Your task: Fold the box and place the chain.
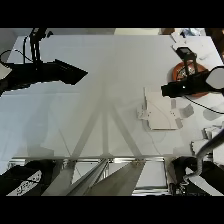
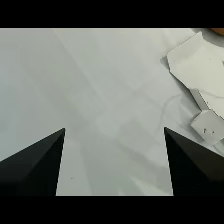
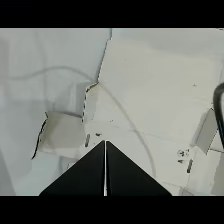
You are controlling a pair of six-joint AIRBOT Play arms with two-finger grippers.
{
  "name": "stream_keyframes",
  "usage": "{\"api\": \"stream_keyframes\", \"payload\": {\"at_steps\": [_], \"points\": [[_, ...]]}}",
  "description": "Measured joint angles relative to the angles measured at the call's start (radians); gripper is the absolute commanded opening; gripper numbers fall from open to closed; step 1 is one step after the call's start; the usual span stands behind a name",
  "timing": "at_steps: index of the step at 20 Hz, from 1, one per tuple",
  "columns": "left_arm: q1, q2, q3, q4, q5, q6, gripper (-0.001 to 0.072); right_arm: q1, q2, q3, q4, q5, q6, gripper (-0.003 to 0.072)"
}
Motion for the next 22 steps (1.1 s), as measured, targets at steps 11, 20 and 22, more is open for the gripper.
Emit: {"api": "stream_keyframes", "payload": {"at_steps": [11, 20, 22], "points": [[0.016, 0.092, 0.000, 0.079, 0.030, 0.008, 0.0702, 0.000, 0.096, 0.041, -0.024, 0.151, -0.071, 0.0010], [0.135, 0.388, 0.000, 0.401, 0.042, -0.189, 0.0495, -0.001, 0.099, 0.042, -0.197, 0.197, -0.087, 0.0346], [0.151, 0.428, 0.000, 0.474, 0.027, -0.251, 0.0495, -0.017, 0.098, 0.042, -0.288, 0.204, -0.087, 0.0346]]}}
